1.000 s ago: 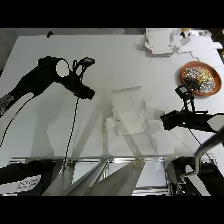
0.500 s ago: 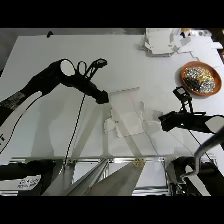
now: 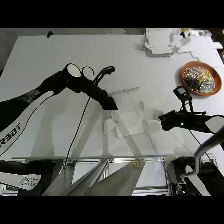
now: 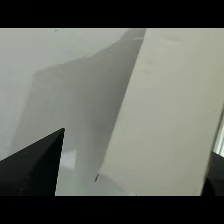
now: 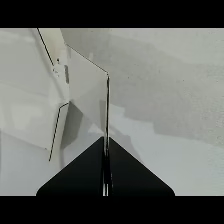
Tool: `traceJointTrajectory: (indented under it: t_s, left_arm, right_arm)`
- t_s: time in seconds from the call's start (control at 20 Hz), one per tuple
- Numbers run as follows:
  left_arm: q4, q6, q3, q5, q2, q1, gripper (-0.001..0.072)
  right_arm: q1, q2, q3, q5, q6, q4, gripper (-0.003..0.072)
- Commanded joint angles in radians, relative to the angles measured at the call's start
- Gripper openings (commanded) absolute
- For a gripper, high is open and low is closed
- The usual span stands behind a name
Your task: Fold the box and place the chain.
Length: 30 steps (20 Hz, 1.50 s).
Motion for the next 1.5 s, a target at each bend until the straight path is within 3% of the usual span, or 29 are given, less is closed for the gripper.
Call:
traceJointTrajectory:
  t_s: [0.0, 0.05, 0.15, 0.3, 0.4, 0.45, 0.5, 0.75, 0.8, 0.9, 0.95, 1.1, 1.25, 1.45]
  left_arm:
    - [-0.100, 0.093, 0.000, -0.065, -0.050, -0.001, 0.0690]
    - [-0.116, 0.114, 0.000, -0.070, -0.057, -0.001, 0.0668]
    - [-0.115, 0.143, 0.000, -0.060, -0.060, -0.006, 0.0516]
    - [-0.113, 0.151, 0.000, -0.030, -0.060, -0.021, 0.0464]
    - [-0.107, 0.176, 0.000, -0.014, -0.060, -0.033, 0.0273]
    - [-0.098, 0.191, 0.000, -0.015, -0.060, -0.038, 0.0111]
    - [-0.077, 0.203, 0.000, -0.015, -0.060, -0.038, 0.0002]
    - [0.021, 0.246, 0.000, -0.007, -0.055, -0.038, -0.0001]
    - [0.021, 0.269, 0.000, -0.003, -0.053, -0.038, -0.0001]
    - [0.022, 0.298, 0.000, 0.032, -0.037, -0.040, -0.0002]
    - [0.024, 0.299, 0.000, 0.065, -0.024, -0.045, -0.0002]
    - [0.074, 0.320, 0.000, 0.151, 0.018, -0.080, -0.0003]
    - [0.190, 0.323, 0.000, 0.169, 0.033, -0.140, -0.0006]
    - [0.124, 0.353, -0.001, 0.209, 0.033, -0.186, -0.0008]
  right_arm:
    - [0.001, 0.001, 0.000, -0.002, 0.000, 0.000, 0.0016]
    - [0.001, 0.001, 0.000, -0.001, 0.000, 0.000, 0.0017]
    - [0.001, 0.001, 0.000, -0.001, 0.000, 0.000, 0.0017]
    - [0.001, 0.001, 0.000, -0.001, 0.000, 0.000, 0.0017]
    - [0.001, 0.001, 0.000, -0.001, 0.001, 0.000, 0.0017]
    - [0.001, 0.001, 0.000, 0.000, 0.001, 0.000, 0.0017]
    - [0.001, 0.001, 0.000, 0.002, 0.001, 0.000, 0.0017]
    - [0.001, 0.001, 0.000, 0.002, 0.000, 0.032, 0.0024]
    - [0.001, 0.001, 0.003, 0.003, 0.000, 0.047, 0.0098]
    - [0.001, 0.001, 0.012, 0.007, 0.000, 0.067, 0.0338]
    - [0.001, 0.001, 0.021, 0.014, 0.000, 0.067, 0.0394]
    - [0.001, 0.002, 0.058, 0.033, 0.000, 0.061, 0.0415]
    - [0.001, 0.002, 0.080, 0.034, -0.001, 0.039, 0.0415]
    - [0.001, 0.003, 0.085, 0.045, -0.001, -0.009, 0.0415]
